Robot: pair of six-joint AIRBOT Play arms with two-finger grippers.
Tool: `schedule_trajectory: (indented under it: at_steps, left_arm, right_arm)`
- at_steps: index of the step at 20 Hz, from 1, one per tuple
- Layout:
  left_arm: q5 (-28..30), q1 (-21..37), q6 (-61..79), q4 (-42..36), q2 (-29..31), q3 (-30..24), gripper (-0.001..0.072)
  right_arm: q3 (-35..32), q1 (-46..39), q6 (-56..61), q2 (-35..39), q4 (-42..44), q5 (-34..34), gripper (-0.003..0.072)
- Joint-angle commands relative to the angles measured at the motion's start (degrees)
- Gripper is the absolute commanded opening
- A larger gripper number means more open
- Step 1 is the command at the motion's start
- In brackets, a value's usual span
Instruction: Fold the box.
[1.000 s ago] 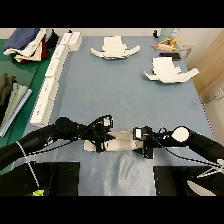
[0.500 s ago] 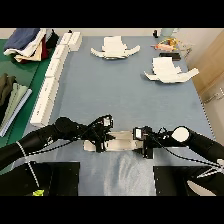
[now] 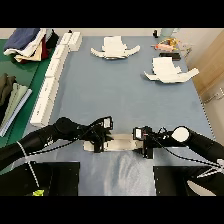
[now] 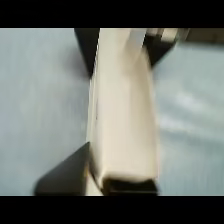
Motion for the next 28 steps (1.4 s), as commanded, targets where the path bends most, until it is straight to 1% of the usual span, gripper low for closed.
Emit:
schedule_trajectory:
  at_steps: [1,3,4,6,7,9,10,11,12,13,14,16,17,18,21,23,25,28]
  left_arm:
    - [-0.39,-0.11,-1.95,-2.38,0.31,0.33,0.0536]
    - [-0.17,0.09,-4.57,-0.87,0.85,0.33,0.0544]
    - [-0.28,0.59,-7.41,1.57,1.92,0.33,0.0544]
    - [-2.14,2.64,-19.85,9.86,5.86,0.33,0.0545]
    - [-5.20,4.31,-28.24,15.13,8.90,0.33,0.0545]
    - [-14.47,7.74,-42.03,23.65,15.37,0.33,0.0543]
    - [-18.78,9.09,-48.54,26.36,18.40,0.33,0.0536]
    - [-22.80,10.14,-55.49,27.21,21.38,0.33,0.0343]
    - [-25.59,10.49,-59.25,26.84,23.69,0.33,0.0080]
    - [-27.74,10.36,-60.76,24.85,25.42,0.33,0.0016]
    - [-28.17,9.86,-64.08,22.29,26.03,0.31,0.0016]
    - [-25.53,6.86,-71.01,16.98,24.90,0.31,0.0016]
    - [-22.51,4.24,-74.12,14.60,23.32,0.31,0.0016]
    - [-18.64,1.33,-76.24,12.35,21.44,0.33,0.0016]
    - [-3.32,-8.11,-78.23,3.91,14.01,0.85,0.0016]
    - [5.14,-11.91,-78.20,-0.98,8.39,2.03,0.0016]
    - [10.80,-13.11,-78.23,-4.15,3.43,4.52,0.0016]
    - [16.46,-12.61,-79.62,-4.81,-1.42,8.44,0.0014]
  right_arm:
    - [0.02,0.00,0.00,0.00,0.00,0.02,0.0509]
    - [0.02,0.00,0.00,0.00,0.00,0.02,0.0509]
    - [0.02,0.00,0.00,0.00,0.00,0.02,0.0509]
    - [0.02,0.00,0.00,0.00,0.00,0.02,0.0509]
    - [0.02,0.00,0.00,0.00,0.00,0.02,0.0509]
    - [0.02,0.00,0.00,0.00,0.00,0.02,0.0509]
    - [0.02,0.00,0.00,0.00,0.00,0.02,0.0509]
    - [0.02,0.00,0.00,0.00,0.00,0.02,0.0509]
    - [0.02,0.02,0.00,0.00,0.00,0.02,0.0509]
    - [0.02,0.00,0.00,0.00,0.00,0.02,0.0509]
    - [0.02,0.00,0.00,0.00,0.00,0.02,0.0509]
    - [0.02,0.00,0.00,0.00,0.00,0.02,0.0509]
    - [0.02,0.00,0.00,0.00,0.00,0.02,0.0509]
    - [0.02,0.00,-0.02,0.00,0.00,0.02,0.0509]
    - [0.02,0.00,0.00,0.00,0.00,0.02,0.0509]
    - [0.02,0.00,0.00,0.00,0.00,0.02,0.0509]
    - [0.02,0.00,0.00,0.00,0.00,0.02,0.0509]
    - [0.02,0.00,0.00,0.00,0.00,0.02,0.0510]
